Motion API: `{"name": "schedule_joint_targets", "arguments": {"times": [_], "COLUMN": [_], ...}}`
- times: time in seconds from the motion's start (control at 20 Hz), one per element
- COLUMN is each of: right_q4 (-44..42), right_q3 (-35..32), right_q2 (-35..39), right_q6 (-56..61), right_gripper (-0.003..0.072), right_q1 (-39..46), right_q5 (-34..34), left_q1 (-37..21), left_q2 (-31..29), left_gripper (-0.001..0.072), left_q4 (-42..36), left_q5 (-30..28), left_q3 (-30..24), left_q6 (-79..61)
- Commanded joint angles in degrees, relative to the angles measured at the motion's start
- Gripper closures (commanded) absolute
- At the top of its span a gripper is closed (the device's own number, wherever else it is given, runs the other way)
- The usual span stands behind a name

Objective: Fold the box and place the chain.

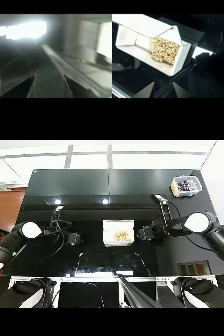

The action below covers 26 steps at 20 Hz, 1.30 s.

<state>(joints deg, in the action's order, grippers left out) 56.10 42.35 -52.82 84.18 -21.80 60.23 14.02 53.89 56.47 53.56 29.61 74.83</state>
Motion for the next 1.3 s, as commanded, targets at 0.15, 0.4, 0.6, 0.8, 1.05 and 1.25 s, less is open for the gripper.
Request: {"name": "schedule_joint_targets", "arguments": {"times": [0.15,0.4,0.6,0.8,1.05,1.25], "right_q4": [0.1,0.0,0.1,0.1,-0.2,-0.2], "right_q3": [0.0,0.0,0.0,0.0,0.0,0.0], "right_q2": [0.0,0.0,0.0,0.0,0.0,0.0], "right_q6": [0.5,2.3,2.4,2.4,2.4,2.6], "right_gripper": [0.0404,0.0404,0.0404,0.0404,0.0404,0.0404], "right_q1": [0.0,0.0,0.0,0.0,0.0,0.0], "right_q5": [-0.2,-0.3,-0.3,-0.3,-0.3,-0.4], "left_q1": [3.0,7.8,7.8,8.5,8.8,9.3], "left_q2": [1.9,5.0,14.8,21.0,22.3,22.6], "left_gripper": [-0.0007,-0.0006,-0.0007,-0.0007,-0.0006,-0.0006], "left_q4": [-21.9,-24.1,-27.9,-28.7,-28.2,-28.6], "left_q5": [-5.8,-4.9,-5.5,-7.3,-6.6,-6.7], "left_q3": [-2.3,-0.3,2.8,5.6,6.7,7.1], "left_q6": [-67.1,-88.0,-92.9,-92.7,-92.4,-92.4]}}
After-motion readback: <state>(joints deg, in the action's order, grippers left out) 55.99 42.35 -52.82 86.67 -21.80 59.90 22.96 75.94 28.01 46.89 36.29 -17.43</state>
